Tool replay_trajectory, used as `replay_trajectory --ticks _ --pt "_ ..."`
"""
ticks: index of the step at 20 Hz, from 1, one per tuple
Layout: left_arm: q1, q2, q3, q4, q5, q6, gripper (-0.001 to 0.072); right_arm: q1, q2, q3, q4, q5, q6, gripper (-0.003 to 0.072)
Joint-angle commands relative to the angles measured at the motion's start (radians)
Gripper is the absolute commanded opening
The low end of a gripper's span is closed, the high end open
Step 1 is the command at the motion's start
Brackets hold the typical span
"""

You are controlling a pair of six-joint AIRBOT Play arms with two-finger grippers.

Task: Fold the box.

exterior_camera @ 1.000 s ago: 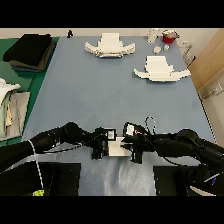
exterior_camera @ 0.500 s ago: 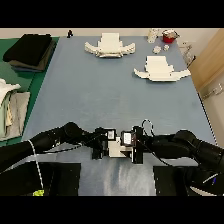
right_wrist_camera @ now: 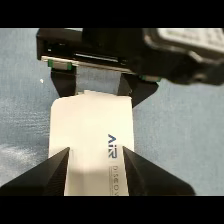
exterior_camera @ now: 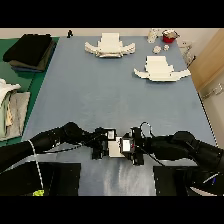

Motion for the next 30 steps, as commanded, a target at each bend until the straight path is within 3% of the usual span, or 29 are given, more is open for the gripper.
replay_trajectory --ticks 1,7,10,25,26,27,30 --pt "0.000 0.001 0.000 0.000 0.000 0.000 0.0508 0.058 0.005 -0.001 -0.121 0.018 0.133 0.0523" --pt "0.000 0.001 0.000 0.000 0.000 0.000 0.0509 0.204 0.004 -0.001 -0.678 0.060 0.698 0.0520" --pt "0.000 0.001 0.000 0.000 0.000 0.000 0.0508 0.247 0.004 -0.001 -0.830 0.048 0.848 0.0506" --pt "0.000 0.001 0.000 0.000 0.000 0.000 0.0508 0.259 0.056 0.011 -0.830 0.055 0.847 0.0501" --pt "0.000 0.001 0.000 0.000 0.000 0.000 0.0509 0.259 0.056 0.014 -0.840 0.056 0.847 0.0447" --pt "0.000 0.001 0.000 0.000 0.000 0.000 0.0509 0.259 0.056 0.014 -0.845 0.056 0.847 0.0341" --pt "0.000 0.001 0.000 0.000 0.000 0.000 0.0508 0.256 0.052 0.014 -0.852 0.056 0.846 0.0333"
